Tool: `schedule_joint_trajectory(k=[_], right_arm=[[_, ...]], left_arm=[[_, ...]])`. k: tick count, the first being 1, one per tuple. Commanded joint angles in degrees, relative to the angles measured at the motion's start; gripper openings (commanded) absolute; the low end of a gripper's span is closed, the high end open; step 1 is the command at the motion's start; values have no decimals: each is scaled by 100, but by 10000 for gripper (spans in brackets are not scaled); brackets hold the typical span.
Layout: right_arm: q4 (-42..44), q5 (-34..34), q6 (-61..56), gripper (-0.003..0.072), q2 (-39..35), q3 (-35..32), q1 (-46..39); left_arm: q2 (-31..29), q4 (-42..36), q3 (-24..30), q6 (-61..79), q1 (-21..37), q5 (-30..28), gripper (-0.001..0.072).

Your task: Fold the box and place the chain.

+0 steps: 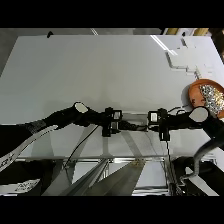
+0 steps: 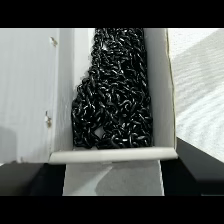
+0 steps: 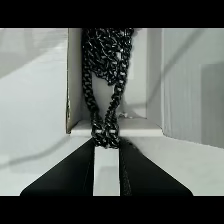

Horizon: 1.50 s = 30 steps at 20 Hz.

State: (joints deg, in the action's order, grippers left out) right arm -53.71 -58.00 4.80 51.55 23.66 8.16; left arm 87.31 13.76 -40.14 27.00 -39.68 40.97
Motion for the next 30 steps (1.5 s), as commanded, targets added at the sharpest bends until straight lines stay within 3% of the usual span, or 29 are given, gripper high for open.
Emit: schedule_joint_trajectory(k=[1, 4, 9, 12, 15, 18, 21, 22, 23, 25, 29, 30], right_arm=[[-221, 35, -549, 17, -146, 2, -2], [-619, 46, -1200, 17, -616, 4, -2], [1147, -221, -1224, 16, -1408, 101, 278], [1694, 225, -1237, 16, -1338, 101, 927], [2085, 1193, -1510, 16, -1091, 101, 1770], [2122, 2041, -1952, 17, -656, 101, 2448], [2120, 2358, -2149, 20, -247, 101, 2688], [2107, 2361, -2155, 53, -170, 101, 2686], [2072, 2356, -2155, 135, -160, 114, 2682], [1460, 1976, -2483, 204, -199, 398, 2680], [-1021, -140, -3578, 208, -201, 1825, 2212], [-1460, -520, -3606, 251, -201, 2159, 1978]], left_arm=[[0, 0, 0, 2, -4, -2, 273], [0, 0, 0, 0, -4, 0, 273], [0, 0, 0, 2, -4, 0, 273], [0, 0, 0, 2, -4, -2, 273], [0, 0, 0, 2, -4, 0, 273], [0, 0, 0, 2, -4, 0, 273], [0, 0, 0, 2, -4, 0, 273], [0, 0, 0, 2, -4, 0, 273], [0, 0, 0, 2, -4, 0, 273], [0, 0, 0, 2, -4, 0, 273], [0, 0, 0, 2, -4, 0, 273], [0, 0, 0, 2, -4, 0, 273]])
